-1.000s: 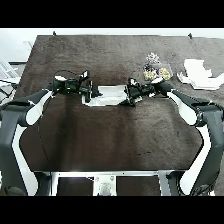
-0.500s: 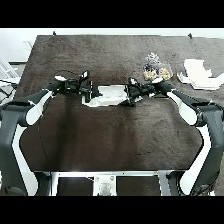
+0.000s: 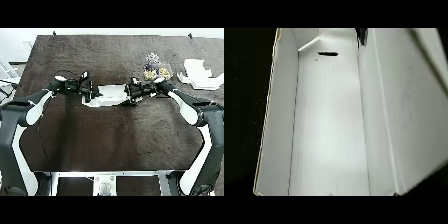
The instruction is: Fold the box and place the chain.
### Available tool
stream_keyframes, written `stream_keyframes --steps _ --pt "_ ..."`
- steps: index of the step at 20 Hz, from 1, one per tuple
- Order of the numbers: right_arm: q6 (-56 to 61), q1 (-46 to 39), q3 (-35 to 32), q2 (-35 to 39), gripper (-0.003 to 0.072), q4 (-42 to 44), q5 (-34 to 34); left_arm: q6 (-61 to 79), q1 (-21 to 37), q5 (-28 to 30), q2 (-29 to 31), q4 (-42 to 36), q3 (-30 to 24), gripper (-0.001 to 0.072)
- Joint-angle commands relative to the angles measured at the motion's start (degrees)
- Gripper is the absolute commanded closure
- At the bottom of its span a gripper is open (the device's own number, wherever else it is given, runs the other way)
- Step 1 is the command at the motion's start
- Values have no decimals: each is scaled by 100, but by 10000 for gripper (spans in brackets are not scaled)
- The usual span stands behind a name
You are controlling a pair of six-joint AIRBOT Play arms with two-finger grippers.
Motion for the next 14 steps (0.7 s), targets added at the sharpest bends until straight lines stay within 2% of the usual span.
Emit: stream_keyframes --steps 1,10,12,14 --pt "-13 2 4 -2 -4 2 28 2 0 7 0 0 -2 690" --pt "-79 70 4 -9 -4 2 -146 4 0 7 0 0 -2 690" --pt "-79 68 4 -9 75 0 -149 2 0 7 0 0 -2 690" --pt "-79 68 4 -9 97 2 -149 2 0 7 0 0 -2 690"
